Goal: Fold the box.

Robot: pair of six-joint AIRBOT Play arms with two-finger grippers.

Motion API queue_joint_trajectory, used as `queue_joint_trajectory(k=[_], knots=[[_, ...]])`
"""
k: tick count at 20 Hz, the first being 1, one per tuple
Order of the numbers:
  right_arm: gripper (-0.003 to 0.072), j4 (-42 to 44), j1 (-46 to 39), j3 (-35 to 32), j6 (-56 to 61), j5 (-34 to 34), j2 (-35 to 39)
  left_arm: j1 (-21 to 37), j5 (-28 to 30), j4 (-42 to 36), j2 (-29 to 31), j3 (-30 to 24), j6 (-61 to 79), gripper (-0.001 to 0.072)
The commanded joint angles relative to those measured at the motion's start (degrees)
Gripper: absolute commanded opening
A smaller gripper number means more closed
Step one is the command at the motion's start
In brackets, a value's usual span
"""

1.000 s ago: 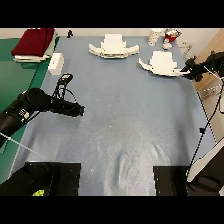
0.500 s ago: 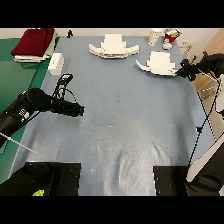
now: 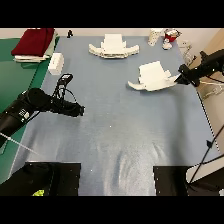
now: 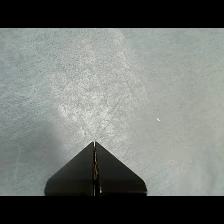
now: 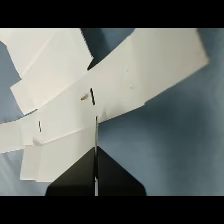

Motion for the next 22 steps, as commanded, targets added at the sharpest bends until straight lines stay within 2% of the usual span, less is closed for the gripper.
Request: queue_joint_trajectory(k=[1, 5, 8, 9, 10, 11, 13, 17, 19, 22], knots=[[-0.0007, -0.7, 1.7, -22.6, 0.4, 4.9, 16.7, 0.0, 0.0, 0.0, 0.0, 0.0, 0.0, 0.0013], [-0.0007, 0.3, 4.8, -43.9, 2.2, 9.1, 33.9, 0.0, 0.0, 0.0, 0.0, 0.0, 0.0, 0.0014], [0.0011, 0.5, 6.1, -52.7, 5.0, 12.5, 41.9, 0.0, 0.0, 0.0, 0.0, 0.0, 0.0, 0.0013], [0.0192, 0.6, 6.1, -54.3, 5.1, 12.2, 43.1, 0.0, 0.0, 0.0, 0.0, 0.0, 0.0, 0.0013], [0.0450, 0.3, 6.1, -55.0, 5.7, 11.7, 43.6, 0.0, 0.0, 0.0, 0.0, 0.0, 0.0, 0.0013], [0.0475, -0.2, 6.1, -54.9, 6.1, 11.0, 43.6, 0.0, 0.0, 0.0, 0.0, 0.0, 0.0, 0.0013], [0.0476, -2.0, 5.9, -53.1, 6.1, 10.0, 43.6, 0.0, 0.0, 0.0, 0.0, 0.0, 0.0, 0.0013], [0.0438, -14.9, 2.3, -41.5, 5.9, 7.8, 41.7, 0.0, 0.0, 0.0, 0.0, 0.0, 0.0, 0.0013], [0.0437, -18.2, -2.3, -34.6, 1.7, 5.9, 37.0, 0.0, 0.0, 0.0, 0.0, 0.0, 0.0, 0.0013], [0.0437, -13.7, -8.5, -27.2, -7.9, 0.3, 26.8, 0.0, 0.0, 0.0, 0.0, 0.0, 0.0, 0.0013]])
